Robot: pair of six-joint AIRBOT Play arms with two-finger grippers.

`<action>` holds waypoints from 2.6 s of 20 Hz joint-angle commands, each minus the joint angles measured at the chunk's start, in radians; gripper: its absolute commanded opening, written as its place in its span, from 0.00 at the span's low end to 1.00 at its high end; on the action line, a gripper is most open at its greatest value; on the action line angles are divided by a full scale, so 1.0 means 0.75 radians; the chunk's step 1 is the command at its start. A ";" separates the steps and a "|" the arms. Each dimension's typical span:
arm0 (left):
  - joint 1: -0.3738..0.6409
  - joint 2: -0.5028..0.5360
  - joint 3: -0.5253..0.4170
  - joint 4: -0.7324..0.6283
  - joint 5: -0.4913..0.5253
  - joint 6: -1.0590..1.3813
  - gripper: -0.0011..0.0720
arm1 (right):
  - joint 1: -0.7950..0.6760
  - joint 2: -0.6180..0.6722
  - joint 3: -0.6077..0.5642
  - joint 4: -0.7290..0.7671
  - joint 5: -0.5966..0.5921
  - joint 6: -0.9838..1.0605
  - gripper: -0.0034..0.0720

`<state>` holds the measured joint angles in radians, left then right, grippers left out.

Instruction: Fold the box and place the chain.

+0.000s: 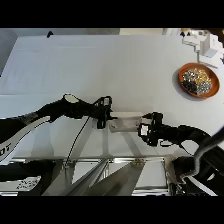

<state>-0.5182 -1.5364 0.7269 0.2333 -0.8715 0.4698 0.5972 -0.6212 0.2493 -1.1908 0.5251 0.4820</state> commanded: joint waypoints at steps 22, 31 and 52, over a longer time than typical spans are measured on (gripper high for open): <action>-0.001 0.000 0.001 0.000 -0.001 0.001 0.03 | -0.351 -0.315 0.006 0.754 0.112 -0.968 0.96; -0.001 0.000 0.001 0.000 -0.001 0.001 0.03 | -0.525 -0.513 0.086 0.902 0.275 -1.150 0.95; -0.001 0.000 0.001 0.000 -0.001 0.001 0.03 | -0.525 -0.770 0.160 1.021 0.396 -1.388 0.74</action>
<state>-0.5186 -1.5364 0.7269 0.2333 -0.8726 0.4706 0.2043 -1.1717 0.3527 -0.4324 0.8242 -0.5526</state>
